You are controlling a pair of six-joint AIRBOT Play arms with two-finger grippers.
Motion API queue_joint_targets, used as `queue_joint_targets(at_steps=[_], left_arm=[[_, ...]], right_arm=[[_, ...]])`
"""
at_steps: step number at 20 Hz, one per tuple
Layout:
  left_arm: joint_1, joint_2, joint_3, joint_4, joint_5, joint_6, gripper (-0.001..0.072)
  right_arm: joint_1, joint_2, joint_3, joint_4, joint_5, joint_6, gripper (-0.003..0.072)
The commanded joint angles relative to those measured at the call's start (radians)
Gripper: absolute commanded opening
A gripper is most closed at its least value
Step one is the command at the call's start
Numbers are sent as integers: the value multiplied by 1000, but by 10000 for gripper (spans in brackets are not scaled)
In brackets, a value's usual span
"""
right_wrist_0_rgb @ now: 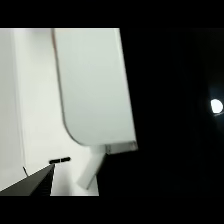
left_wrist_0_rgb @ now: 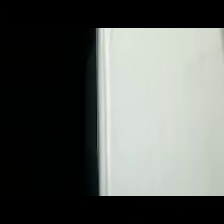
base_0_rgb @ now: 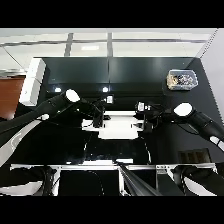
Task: Fold the box and place the chain.
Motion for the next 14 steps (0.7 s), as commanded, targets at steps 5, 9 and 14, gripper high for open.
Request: queue_joint_targets(at_steps=[5,9,14], left_arm=[[0,1,1,-1,3,1,25],[0,1,1,-1,3,1,25],[0,1,1,-1,2,1,25]], right_arm=[[-52,16,-1,-186,370,235,706],[89,10,-12,-178,274,283,706],[172,-6,-26,-97,80,283,706]])
